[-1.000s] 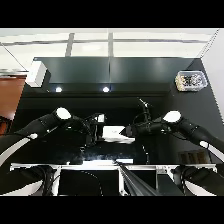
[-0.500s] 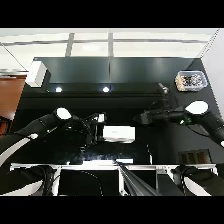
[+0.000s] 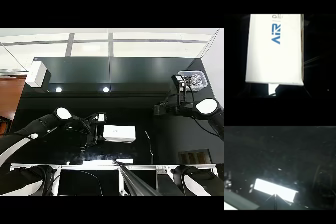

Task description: Fold the box and place the chain.

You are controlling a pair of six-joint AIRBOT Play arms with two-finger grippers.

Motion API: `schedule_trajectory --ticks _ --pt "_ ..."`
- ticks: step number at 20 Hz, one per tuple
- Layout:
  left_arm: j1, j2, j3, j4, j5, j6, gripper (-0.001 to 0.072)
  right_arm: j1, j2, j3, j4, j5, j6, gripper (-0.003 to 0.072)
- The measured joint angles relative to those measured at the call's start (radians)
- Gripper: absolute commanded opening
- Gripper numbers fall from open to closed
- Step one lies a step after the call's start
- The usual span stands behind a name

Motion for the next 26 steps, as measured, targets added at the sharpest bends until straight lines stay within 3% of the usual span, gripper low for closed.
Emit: schedule_trajectory --ticks 4,5,6,7,11,18,21,26 --pt "-0.002 0.000 0.001 -0.014 0.023 -0.014 0.0351 -0.003 0.000 0.000 -0.034 -0.019 0.016 0.0005" --pt "-0.002 0.000 0.001 -0.017 0.025 -0.015 0.0383 -0.004 0.000 0.000 -0.038 -0.021 0.018 0.0005" --pt "-0.002 0.000 0.001 -0.017 0.028 -0.015 0.0573 -0.004 0.000 0.000 -0.042 -0.024 0.019 0.0005" --pt "-0.002 0.000 0.002 -0.018 0.028 -0.018 0.0713 -0.004 0.000 0.000 -0.044 -0.024 0.023 0.0005" --pt "-0.002 0.040 0.014 0.006 0.011 -0.027 0.0713 -0.004 0.000 0.000 -0.048 -0.026 0.029 0.0005" --pt "-0.029 0.203 0.074 0.134 -0.031 -0.164 0.0708 -0.004 0.000 0.000 -0.049 -0.036 0.033 0.0005" --pt "-0.084 0.167 0.138 0.139 -0.018 -0.231 0.0708 -0.004 0.000 0.000 -0.048 -0.039 0.032 0.0005" --pt "-0.143 -0.006 0.261 0.146 -0.019 -0.334 0.0708 -0.004 0.000 0.000 -0.045 -0.039 0.032 0.0005"
